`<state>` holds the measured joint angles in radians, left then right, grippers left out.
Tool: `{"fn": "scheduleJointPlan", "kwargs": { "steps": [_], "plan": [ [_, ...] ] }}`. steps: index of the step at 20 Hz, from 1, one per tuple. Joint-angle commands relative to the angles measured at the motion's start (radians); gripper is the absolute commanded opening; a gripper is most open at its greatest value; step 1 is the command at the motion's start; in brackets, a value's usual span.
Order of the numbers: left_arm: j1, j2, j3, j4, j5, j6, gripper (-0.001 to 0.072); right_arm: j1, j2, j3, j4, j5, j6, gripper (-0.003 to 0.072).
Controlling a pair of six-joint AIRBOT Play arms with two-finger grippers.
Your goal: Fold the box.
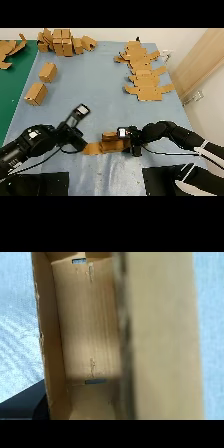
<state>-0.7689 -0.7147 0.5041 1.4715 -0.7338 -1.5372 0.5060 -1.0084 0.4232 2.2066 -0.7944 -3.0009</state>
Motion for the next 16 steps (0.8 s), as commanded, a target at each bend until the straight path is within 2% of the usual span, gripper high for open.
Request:
{"fn": "scheduleJointPlan", "kwargs": {
  "steps": [1,2,5,8,10,16],
  "plan": [
    [0.089,0.058,-0.018,0.179,-0.219,-0.654,0.0009,0.0,0.0,-0.001,0.0,0.0,0.0,0.051],
    [0.104,0.052,-0.034,0.12,-0.227,-0.65,0.0009,0.0,0.0,-0.001,0.0,0.0,0.0,0.051],
    [0.105,0.004,-0.087,-0.106,-0.127,-0.566,0.0009,0.0,0.0,-0.001,0.0,0.0,0.0,0.051],
    [0.105,-0.062,-0.108,-0.209,-0.019,-0.545,0.0009,0.0,0.0,-0.001,0.001,0.0,0.0,0.051],
    [0.105,-0.092,-0.108,-0.307,0.033,-0.447,0.0008,0.0,0.0,-0.001,0.001,0.0,0.0,0.051],
    [0.101,-0.158,-0.109,-0.454,0.068,-0.343,0.0008,0.0,0.0,-0.001,0.001,0.0,0.0,0.051]
  ]
}}
